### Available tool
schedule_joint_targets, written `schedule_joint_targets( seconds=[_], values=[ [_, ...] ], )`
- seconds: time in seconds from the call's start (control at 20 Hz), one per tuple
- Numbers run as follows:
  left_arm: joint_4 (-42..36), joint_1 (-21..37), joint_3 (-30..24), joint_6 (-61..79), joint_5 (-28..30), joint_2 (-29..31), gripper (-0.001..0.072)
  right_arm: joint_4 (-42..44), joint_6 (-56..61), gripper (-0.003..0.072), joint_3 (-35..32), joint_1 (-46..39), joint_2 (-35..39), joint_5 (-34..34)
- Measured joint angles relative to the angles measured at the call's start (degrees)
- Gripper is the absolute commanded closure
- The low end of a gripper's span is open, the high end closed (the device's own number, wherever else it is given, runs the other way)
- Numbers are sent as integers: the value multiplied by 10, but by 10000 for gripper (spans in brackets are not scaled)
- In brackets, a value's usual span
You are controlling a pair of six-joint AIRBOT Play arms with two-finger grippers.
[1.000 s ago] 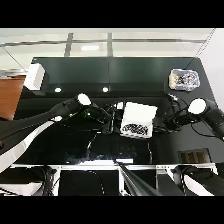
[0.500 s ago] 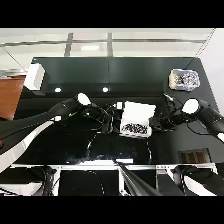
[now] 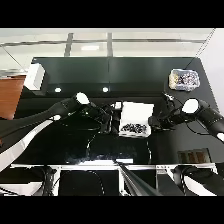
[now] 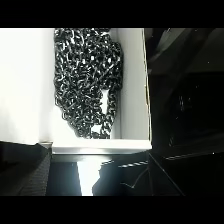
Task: Fold the box and place the chain.
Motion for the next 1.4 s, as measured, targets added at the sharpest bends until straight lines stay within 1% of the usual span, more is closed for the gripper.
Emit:
schedule_joint_targets(
  seconds=[0.25, 0.65, 0.95, 1.4],
  values=[
    [5, 7, 0, -7, 0, 0, 9, 1, 0, 675, 0, 0, 0, -1],
    [39, 8, 4, -30, 1, 1, 9, -3, 0, 676, 0, 0, 0, 0],
    [26, 7, 20, -34, 2, 1, 9, -4, 0, 676, 0, 0, 0, 1],
    [19, 7, 24, -34, 2, -1, 9, -4, 1, 676, 0, 0, 0, 2]
  ],
)
